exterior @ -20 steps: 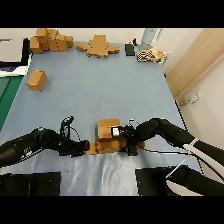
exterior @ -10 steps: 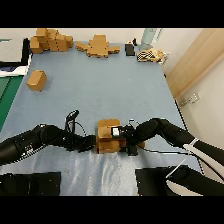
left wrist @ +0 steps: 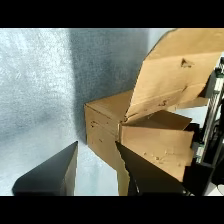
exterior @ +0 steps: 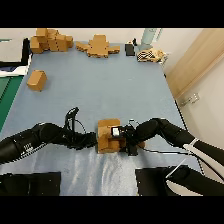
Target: Fold the box.
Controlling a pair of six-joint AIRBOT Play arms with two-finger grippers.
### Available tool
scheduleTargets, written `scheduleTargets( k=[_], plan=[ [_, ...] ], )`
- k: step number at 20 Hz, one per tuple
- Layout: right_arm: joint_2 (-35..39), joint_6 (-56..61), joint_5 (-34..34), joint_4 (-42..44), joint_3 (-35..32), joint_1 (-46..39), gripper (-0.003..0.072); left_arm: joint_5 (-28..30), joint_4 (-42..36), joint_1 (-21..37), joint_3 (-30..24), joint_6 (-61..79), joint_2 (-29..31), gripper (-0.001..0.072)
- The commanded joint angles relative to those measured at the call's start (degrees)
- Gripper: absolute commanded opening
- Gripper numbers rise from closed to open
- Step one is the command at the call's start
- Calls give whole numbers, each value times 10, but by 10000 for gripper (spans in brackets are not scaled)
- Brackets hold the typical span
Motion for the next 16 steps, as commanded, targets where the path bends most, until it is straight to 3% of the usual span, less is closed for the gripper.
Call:
scheduleTargets(
  k=[1,5,6,7,8,16],
  plan=[
    [0,0,0,0,0,0,498,-1,-4,7,1,3,0,365],
    [0,0,0,0,0,0,497,-11,-13,7,1,25,0,367],
    [0,0,0,0,0,0,497,-17,-25,7,1,41,0,399],
    [0,0,0,0,0,0,497,-22,-37,7,3,55,0,508],
    [0,0,0,0,0,0,498,-23,-48,7,5,64,0,533],
    [0,0,0,0,0,0,497,-13,-56,6,7,74,-2,533]
  ],
)
